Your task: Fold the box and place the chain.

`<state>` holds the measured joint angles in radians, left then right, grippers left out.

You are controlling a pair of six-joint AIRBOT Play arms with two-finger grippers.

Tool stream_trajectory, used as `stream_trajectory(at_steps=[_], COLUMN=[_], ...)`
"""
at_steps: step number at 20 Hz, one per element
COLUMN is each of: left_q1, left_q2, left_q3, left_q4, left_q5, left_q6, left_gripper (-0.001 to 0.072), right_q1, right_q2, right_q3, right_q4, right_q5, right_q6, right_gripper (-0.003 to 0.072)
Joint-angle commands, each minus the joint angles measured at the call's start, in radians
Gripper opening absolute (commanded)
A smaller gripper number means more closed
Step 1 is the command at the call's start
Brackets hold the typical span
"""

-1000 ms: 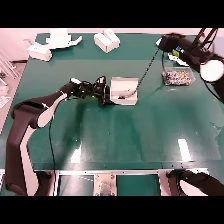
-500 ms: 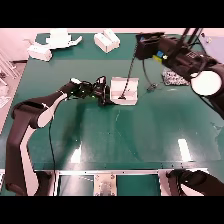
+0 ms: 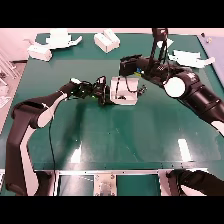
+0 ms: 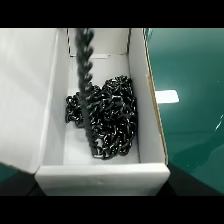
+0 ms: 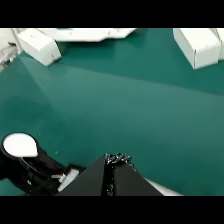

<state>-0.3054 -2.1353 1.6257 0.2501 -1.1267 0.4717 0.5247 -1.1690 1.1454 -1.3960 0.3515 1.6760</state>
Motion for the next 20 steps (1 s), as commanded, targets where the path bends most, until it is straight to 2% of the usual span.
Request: stream_trajectory(at_steps=[1,6,11,12,14,17,20], left_q1=[0.001,0.001,0.001,0.001,0.001,0.001,0.001], left_q2=[0.000,0.000,0.000,0.000,0.000,0.000,0.000], left_q3=[0.001,0.001,0.001,0.001,0.001,0.001,0.001], left_q4=[0.000,0.000,0.000,0.000,0.000,0.000,0.000], left_q5=[0.000,0.000,0.000,0.000,0.000,0.000,0.000], left_q6=[0.000,0.000,0.000,0.000,0.000,0.000,0.000], left_gripper=[0.0398,0.0398,0.0398,0.0398,0.0398,0.0398,0.0398], right_q1=[-0.001,-0.062,-0.089,-0.091,-0.098,-0.134,-0.208], right_q2=[-0.012,-0.048,-0.183,-0.206,-0.229,-0.227,-0.208], right_q3=[-0.059,-0.181,-0.203,-0.203,-0.203,-0.203,-0.202], right_q4=[0.000,0.000,0.001,0.001,0.000,0.000,0.000], right_q5=[0.001,-0.008,-0.086,-0.085,-0.085,-0.080,-0.018], right_q6=[0.018,0.051,0.061,0.068,0.086,0.086,0.086], right_gripper=[0.0002,0.0002,0.0006,0.0060,0.0447,0.0446,0.0438])
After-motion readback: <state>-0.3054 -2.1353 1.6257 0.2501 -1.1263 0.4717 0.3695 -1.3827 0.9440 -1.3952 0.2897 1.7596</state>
